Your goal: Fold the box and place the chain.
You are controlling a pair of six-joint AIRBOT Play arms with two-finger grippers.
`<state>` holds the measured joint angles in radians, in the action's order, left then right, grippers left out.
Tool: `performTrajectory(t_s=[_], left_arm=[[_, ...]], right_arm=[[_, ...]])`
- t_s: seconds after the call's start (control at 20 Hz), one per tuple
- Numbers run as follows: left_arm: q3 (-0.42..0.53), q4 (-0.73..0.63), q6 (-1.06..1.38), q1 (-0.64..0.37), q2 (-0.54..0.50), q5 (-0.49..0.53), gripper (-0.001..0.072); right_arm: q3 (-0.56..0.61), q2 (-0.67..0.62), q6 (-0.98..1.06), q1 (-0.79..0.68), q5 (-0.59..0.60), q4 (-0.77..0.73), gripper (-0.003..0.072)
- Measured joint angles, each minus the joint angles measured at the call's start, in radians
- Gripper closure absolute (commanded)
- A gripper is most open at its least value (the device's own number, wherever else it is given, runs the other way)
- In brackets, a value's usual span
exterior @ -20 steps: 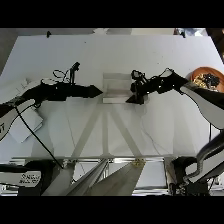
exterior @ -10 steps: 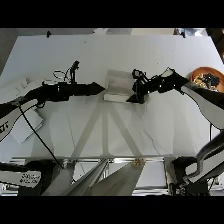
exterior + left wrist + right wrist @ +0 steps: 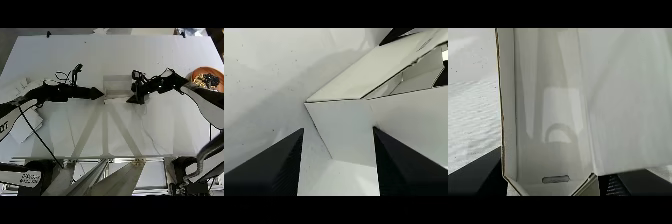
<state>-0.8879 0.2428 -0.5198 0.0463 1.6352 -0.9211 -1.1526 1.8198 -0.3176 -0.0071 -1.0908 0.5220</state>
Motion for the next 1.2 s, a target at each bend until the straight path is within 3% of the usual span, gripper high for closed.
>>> performTrajectory(t_s=[0.65,1.0,1.05,1.15,1.2], left_arm=[[0.002,0.094,-0.002,-0.068,-0.007,-0.044,0.0222],[0.002,0.071,0.051,-0.071,-0.010,-0.077,0.0211],[0.002,0.065,0.061,-0.071,-0.010,-0.087,0.0196],[0.002,0.040,0.077,-0.071,-0.011,-0.099,0.0079],[0.002,0.019,0.084,-0.071,-0.011,-0.105,0.0070]], right_arm=[[0.000,0.000,0.005,0.000,0.001,-0.006,0.0228],[0.000,0.000,0.004,0.000,0.000,-0.004,0.0228],[0.000,0.000,0.004,0.000,0.000,-0.004,0.0228],[0.000,0.000,0.003,0.000,-0.001,-0.003,0.0228],[0.000,0.000,0.003,0.000,-0.001,-0.003,0.0228]])
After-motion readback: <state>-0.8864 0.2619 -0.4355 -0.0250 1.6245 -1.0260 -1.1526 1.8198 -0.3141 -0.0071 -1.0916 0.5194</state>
